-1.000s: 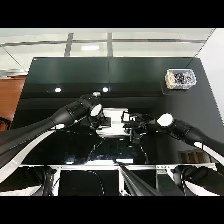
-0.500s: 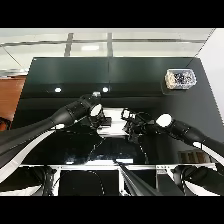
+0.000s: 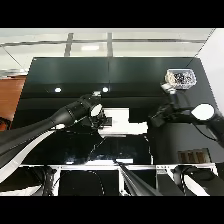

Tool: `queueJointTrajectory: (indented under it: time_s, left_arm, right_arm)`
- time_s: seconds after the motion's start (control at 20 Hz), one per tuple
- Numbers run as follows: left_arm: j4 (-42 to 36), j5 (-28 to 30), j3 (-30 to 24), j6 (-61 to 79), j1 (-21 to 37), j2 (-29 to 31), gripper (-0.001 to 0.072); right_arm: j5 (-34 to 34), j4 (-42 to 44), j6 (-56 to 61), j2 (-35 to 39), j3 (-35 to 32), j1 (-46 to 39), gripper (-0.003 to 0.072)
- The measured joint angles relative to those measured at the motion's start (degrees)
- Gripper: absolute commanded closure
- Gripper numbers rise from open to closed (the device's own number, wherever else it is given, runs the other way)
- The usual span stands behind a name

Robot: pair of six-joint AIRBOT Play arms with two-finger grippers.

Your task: Fold the box and place the chain.

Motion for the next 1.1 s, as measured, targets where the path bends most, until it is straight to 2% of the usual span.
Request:
queueJointTrajectory:
  time_s: [0.15, 0.3, 0.5, 0.7, 0.75, 0.8, 0.85, 1.1]
  left_arm:
    - [0.02, 0.02, 0.0, 0.04, 0.0, -0.02, 0.0683]
    - [0.0, 0.04, 0.0, 0.17, 0.0, -0.02, 0.0683]
    - [0.0, 0.09, 0.0, 0.17, 0.0, -0.02, 0.0683]
    - [0.0, 0.07, 0.0, 0.15, 0.0, 0.0, 0.0683]
    - [0.02, 0.07, 0.0, 0.15, 0.0, 0.0, 0.0683]
    - [0.0, 0.07, 0.0, 0.15, 0.0, -0.02, 0.0683]
    - [0.0, 0.07, 0.0, 0.13, 0.0, 0.0, 0.0682]
    - [0.0, 0.04, 0.0, 0.04, 0.0, 0.0, 0.0683]
  right_arm:
    - [-2.69, 1.49, 12.11, 0.63, -5.22, -7.56, 0.067]
    - [-0.85, 5.49, 18.16, -1.97, -9.07, -8.35, 0.067]
    - [1.2, 12.96, 18.97, -7.82, -10.86, -3.19, 0.067]
    - [1.03, 25.46, 12.17, -11.72, -10.21, 1.53, 0.0667]
    - [1.03, 27.74, 10.54, -12.22, -9.4, 2.05, 0.0588]
    - [1.38, 29.03, 9.38, -12.52, -8.48, 2.36, 0.0339]
    - [2.05, 29.68, 8.44, -12.76, -7.48, 2.6, 0.0174]
    - [8.02, 29.4, 6.88, -13.27, -4.74, 3.41, 0.0174]
